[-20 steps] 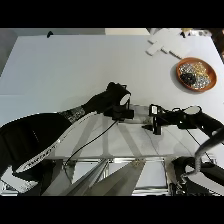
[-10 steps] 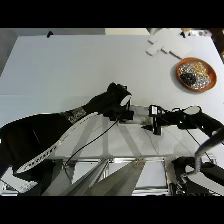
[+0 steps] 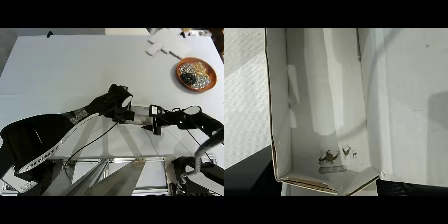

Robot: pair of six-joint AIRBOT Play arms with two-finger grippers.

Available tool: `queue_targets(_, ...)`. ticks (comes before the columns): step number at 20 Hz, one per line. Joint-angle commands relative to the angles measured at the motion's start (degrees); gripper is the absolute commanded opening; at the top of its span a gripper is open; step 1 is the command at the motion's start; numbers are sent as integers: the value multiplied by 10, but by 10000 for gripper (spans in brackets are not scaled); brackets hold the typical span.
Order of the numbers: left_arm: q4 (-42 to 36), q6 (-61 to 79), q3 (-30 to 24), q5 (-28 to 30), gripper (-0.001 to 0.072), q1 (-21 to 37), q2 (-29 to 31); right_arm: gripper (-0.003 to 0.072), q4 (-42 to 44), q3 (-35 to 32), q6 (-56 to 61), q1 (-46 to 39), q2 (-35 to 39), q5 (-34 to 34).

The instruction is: Fold the box and place the chain.

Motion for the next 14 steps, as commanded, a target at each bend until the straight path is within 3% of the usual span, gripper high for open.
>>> queue_targets(1, 2, 2, 0, -7, 3, 0, -1, 406, 0, 0, 0, 0, 0, 0)
queue_targets(5, 2, 2, 0, -7, 4, 0, -1, 406, 0, 0, 0, 0, 0, 0)
queue_targets(8, 2, 6, 0, -12, 108, 2, 4, 406, 0, 0, 0, 0, 0, 0)
queue_targets(12, 2, 6, 0, -21, 137, 12, 23, 406, 0, 0, 0, 0, 0, 0)
queue_targets(13, 2, 6, 0, -21, 226, 15, 29, 406, 0, 0, 0, 0, 0, 0)
queue_targets(14, 2, 6, 0, -21, 375, 18, 36, 407, 0, 0, 0, 0, 0, 0)
